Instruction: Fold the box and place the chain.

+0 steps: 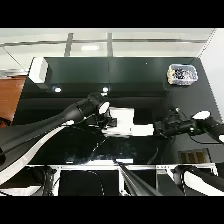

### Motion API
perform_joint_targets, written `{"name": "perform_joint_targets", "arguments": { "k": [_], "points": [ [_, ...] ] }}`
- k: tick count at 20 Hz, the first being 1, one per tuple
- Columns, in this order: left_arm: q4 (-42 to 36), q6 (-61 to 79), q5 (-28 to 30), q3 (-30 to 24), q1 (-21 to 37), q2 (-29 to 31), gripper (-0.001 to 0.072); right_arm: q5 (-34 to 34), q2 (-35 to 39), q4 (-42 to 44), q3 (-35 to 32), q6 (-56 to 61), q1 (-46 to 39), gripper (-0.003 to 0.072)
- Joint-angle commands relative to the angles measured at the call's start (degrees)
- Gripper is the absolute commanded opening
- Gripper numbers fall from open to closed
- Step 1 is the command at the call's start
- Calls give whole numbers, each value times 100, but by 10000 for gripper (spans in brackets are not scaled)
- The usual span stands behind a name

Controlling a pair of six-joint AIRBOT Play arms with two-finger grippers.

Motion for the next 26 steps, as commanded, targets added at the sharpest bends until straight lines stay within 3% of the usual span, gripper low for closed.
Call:
{"name": "perform_joint_targets", "arguments": {
  "k": [1, 3, 4, 5, 6, 9, 11, 12, 13, 22, 26],
  "points": [
    [4, 2, 22, 4, 0, -2, 28, -216, -238, 973, 63, -807, 634, 16],
    [2, 2, 20, 4, 0, -2, 28, 127, -236, 929, 348, -1010, 675, 21],
    [2, 2, 20, 4, 0, -2, 29, 302, -236, 929, 485, -1045, 675, 182],
    [2, 2, 20, 4, 0, -2, 28, 481, -236, 914, 614, -1069, 675, 483],
    [2, 2, 20, 4, 0, -2, 28, 640, -236, 929, 715, -1088, 680, 515],
    [2, 2, 20, 4, 0, -2, 28, 721, -236, 942, 901, -1078, 918, 507],
    [2, 2, 20, 4, 0, -2, 28, 608, -236, 933, 1047, -946, 1239, 459],
    [0, 2, 17, 4, 0, -2, 28, 498, -236, 933, 1141, -811, 1410, 368],
    [2, 2, 15, 4, 0, -2, 28, 369, -236, 929, 1209, -643, 1547, 353],
    [0, 2, 20, 4, 0, -2, 28, -79, -236, 216, 1569, 638, 2059, 352],
    [0, 2, 20, 4, 0, -2, 28, -302, -236, -592, 1718, 1379, 2426, 352]
  ]
}}
